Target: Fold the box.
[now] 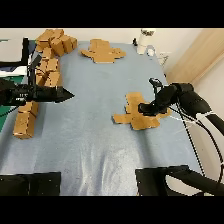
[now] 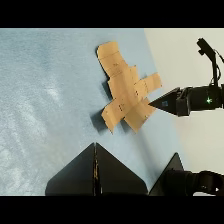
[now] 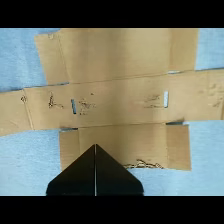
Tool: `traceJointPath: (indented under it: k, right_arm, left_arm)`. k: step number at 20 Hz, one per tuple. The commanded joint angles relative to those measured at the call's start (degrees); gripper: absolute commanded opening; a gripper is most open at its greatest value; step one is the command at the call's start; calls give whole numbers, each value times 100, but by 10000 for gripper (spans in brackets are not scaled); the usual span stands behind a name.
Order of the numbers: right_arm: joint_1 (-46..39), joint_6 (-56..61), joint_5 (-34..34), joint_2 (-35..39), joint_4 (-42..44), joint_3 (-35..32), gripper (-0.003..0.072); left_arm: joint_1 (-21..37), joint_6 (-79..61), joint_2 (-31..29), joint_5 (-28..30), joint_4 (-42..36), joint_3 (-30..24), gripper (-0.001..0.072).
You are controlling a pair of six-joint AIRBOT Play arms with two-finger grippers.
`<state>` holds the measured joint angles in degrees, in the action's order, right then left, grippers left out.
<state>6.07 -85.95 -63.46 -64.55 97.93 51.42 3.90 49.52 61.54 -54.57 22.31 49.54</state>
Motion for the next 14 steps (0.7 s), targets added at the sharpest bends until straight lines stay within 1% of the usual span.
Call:
traceJointPath:
  k: [1, 4, 5, 6, 7, 8, 10, 12, 14]
  right_arm:
    - [0, 0, -20, 0, 4, 4, 6]
    - [0, 2, -48, 4, 0, 4, 6]
    - [-4, 2, -50, 7, -44, 13, 18]
    - [-26, 7, -68, 7, -170, 50, 56]
    - [-81, 9, -96, 4, -372, 125, 64]
    - [-195, 76, -122, 4, -629, 232, 92]
    - [-608, 214, -168, -17, -990, 505, 380]
    - [-1222, 173, -140, -142, -1075, 787, 380]
    - [-1884, -319, -160, -435, -1034, 1034, 389]
  left_arm:
    - [2, -2, -4, 2, 0, 4, 14]
    - [0, -2, -4, 2, 2, 4, 13]
    - [2, -2, -4, 2, 0, 4, 13]
    - [0, -2, -4, 0, 2, 4, 14]
    - [2, -2, -4, 0, 2, 4, 13]
    - [2, -2, -4, 2, 2, 4, 13]
    - [2, -2, -4, 0, 2, 4, 14]
    - [0, -2, -4, 0, 2, 4, 13]
    - [0, -2, -4, 2, 0, 4, 13]
